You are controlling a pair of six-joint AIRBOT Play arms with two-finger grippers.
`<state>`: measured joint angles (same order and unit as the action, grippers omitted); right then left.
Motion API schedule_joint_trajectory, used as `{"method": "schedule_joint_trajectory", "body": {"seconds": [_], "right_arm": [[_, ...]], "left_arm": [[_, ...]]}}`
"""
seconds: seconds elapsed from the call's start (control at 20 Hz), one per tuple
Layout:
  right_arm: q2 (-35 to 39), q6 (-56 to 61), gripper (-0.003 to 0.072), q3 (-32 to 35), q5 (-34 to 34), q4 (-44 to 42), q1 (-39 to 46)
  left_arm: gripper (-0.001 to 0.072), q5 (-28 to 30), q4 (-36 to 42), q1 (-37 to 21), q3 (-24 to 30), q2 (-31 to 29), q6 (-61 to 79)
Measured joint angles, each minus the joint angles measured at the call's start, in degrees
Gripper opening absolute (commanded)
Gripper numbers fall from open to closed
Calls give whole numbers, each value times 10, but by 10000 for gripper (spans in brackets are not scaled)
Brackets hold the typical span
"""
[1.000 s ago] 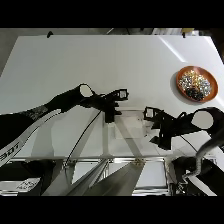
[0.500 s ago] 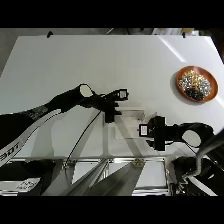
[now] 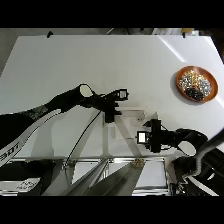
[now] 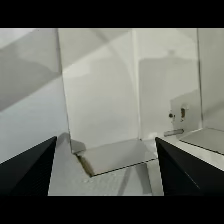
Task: Fold the box and place the chain.
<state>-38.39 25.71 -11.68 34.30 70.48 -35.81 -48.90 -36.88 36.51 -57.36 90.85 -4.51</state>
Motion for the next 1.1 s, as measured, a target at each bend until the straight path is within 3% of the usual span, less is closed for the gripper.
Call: {"method": "schedule_joint_trajectory", "body": {"seconds": [0.75, 1.1], "right_arm": [[-22, -20, 687, -12, -50, -3, -1], [-22, -96, 686, -38, -24, -50, 75]], "left_arm": [[11, 0, 0, 0, 0, 0, 0], [11, 0, 0, 0, 0, 0, 0]]}}
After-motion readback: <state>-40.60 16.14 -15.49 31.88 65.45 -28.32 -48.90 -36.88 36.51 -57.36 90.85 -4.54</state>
